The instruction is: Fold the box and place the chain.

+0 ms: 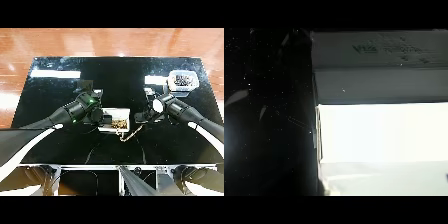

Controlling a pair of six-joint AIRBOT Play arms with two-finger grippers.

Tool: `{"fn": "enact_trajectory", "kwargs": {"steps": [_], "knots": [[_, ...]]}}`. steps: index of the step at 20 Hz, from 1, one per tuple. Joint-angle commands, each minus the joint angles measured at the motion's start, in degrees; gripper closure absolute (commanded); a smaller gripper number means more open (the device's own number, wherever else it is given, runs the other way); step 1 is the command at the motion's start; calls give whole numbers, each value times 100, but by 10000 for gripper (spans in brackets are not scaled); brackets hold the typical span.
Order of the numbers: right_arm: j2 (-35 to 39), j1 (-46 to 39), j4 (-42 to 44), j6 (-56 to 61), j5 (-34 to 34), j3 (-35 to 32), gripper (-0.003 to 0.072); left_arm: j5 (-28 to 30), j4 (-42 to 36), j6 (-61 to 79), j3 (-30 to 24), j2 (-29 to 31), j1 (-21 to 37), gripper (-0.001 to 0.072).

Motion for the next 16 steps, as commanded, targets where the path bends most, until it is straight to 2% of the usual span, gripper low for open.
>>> {"fn": "enact_trajectory", "kwargs": {"steps": [1,4,5,6,12,16], "knots": [[-35,4,0,0,-20,4,373,4,0,0,7,4,-4,690],[-48,4,15,0,-48,4,374,2,0,0,7,4,-4,690],[-48,4,13,-2,-48,4,448,2,2,2,7,4,-4,690],[-46,4,15,-9,-50,4,649,2,2,0,7,4,-4,690],[-26,4,17,-26,-44,4,657,2,2,2,7,4,-4,690],[234,4,20,-164,326,94,658,-17,0,2,7,4,-4,690]]}}
